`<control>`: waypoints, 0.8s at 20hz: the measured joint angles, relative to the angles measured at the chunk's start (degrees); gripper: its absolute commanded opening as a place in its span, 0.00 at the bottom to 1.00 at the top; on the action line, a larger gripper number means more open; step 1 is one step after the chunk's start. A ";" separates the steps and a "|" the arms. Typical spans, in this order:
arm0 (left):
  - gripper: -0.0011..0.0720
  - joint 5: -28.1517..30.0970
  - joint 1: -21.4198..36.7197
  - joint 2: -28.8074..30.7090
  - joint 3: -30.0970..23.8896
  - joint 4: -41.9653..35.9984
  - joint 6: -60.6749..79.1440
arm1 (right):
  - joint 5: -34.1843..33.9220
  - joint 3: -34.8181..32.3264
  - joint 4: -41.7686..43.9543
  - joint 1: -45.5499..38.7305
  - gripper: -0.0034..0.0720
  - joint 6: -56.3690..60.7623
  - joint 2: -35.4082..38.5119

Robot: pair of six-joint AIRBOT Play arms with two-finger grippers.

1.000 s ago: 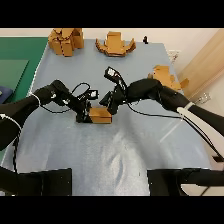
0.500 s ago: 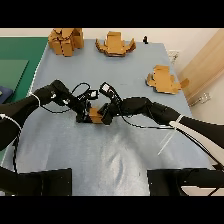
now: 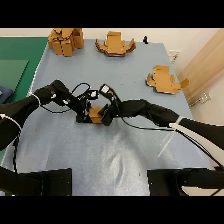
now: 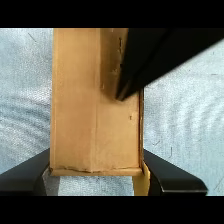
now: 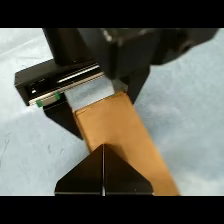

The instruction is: Fold the box.

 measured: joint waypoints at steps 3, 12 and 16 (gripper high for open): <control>0.04 -0.02 0.00 0.17 0.00 0.02 -0.20 | 4.13 0.02 -0.52 -0.44 0.05 0.33 5.11; 0.03 10.80 4.96 5.07 4.09 1.25 -20.33 | -0.48 -2.23 -17.88 -12.33 0.05 21.46 17.11; 0.03 24.02 12.39 4.52 10.14 12.68 -40.17 | -3.98 -2.51 -22.23 -14.19 0.06 25.97 18.29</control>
